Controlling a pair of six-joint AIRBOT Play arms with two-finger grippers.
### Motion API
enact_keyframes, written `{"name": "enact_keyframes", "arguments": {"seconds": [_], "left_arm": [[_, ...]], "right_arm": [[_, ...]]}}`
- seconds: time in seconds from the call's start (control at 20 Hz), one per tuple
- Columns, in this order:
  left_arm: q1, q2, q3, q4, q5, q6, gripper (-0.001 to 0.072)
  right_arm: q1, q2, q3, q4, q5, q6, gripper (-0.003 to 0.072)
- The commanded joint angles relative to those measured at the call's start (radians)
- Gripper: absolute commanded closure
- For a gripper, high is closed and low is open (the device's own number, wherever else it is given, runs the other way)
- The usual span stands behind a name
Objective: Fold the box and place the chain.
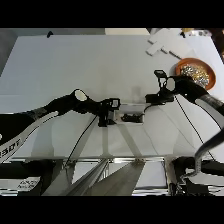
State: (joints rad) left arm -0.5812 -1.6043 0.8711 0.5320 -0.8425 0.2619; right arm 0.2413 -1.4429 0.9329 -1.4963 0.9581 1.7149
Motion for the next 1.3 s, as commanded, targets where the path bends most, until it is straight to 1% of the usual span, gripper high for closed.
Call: {"name": "enact_keyframes", "arguments": {"seconds": [0.0, 0.15, 0.25, 0.45, 0.55, 0.65, 0.8, 0.95, 1.1, 1.25], "left_arm": [[0.000, 0.000, 0.000, 0.000, 0.000, 0.000, 0.0701], [0.000, 0.000, 0.000, 0.000, 0.000, 0.000, 0.0701], [0.000, 0.000, 0.000, 0.000, 0.000, 0.000, 0.0701], [0.000, 0.000, 0.000, 0.000, 0.000, 0.000, 0.0701], [0.000, 0.000, 0.000, 0.000, 0.000, 0.000, 0.0701], [0.000, 0.000, 0.000, 0.000, 0.000, 0.000, 0.0701], [0.000, 0.000, 0.000, 0.000, 0.000, 0.000, 0.0701], [0.000, 0.000, 0.000, 0.000, 0.000, 0.000, 0.0701], [0.000, 0.000, 0.000, 0.000, 0.000, 0.000, 0.0701], [0.000, 0.000, 0.000, 0.000, 0.000, 0.000, 0.0701]], "right_arm": [[0.002, 0.071, 0.002, -0.016, 0.025, -0.018, 0.0675], [0.033, 0.213, 0.002, -0.051, 0.095, -0.027, 0.0675], [0.080, 0.329, 0.002, -0.052, 0.139, -0.027, 0.0675], [0.236, 0.568, 0.002, -0.050, 0.171, 0.031, 0.0675], [0.323, 0.649, 0.002, -0.044, 0.172, 0.078, 0.0675], [0.414, 0.700, 0.002, -0.037, 0.171, 0.129, 0.0675], [0.534, 0.712, 0.002, -0.037, 0.151, 0.211, 0.0675], [0.618, 0.698, 0.002, -0.038, 0.047, 0.257, 0.0675], [0.634, 0.655, 0.002, -0.037, -0.041, 0.272, 0.0675], [0.633, 0.566, 0.001, -0.058, -0.047, 0.271, 0.0674]]}}
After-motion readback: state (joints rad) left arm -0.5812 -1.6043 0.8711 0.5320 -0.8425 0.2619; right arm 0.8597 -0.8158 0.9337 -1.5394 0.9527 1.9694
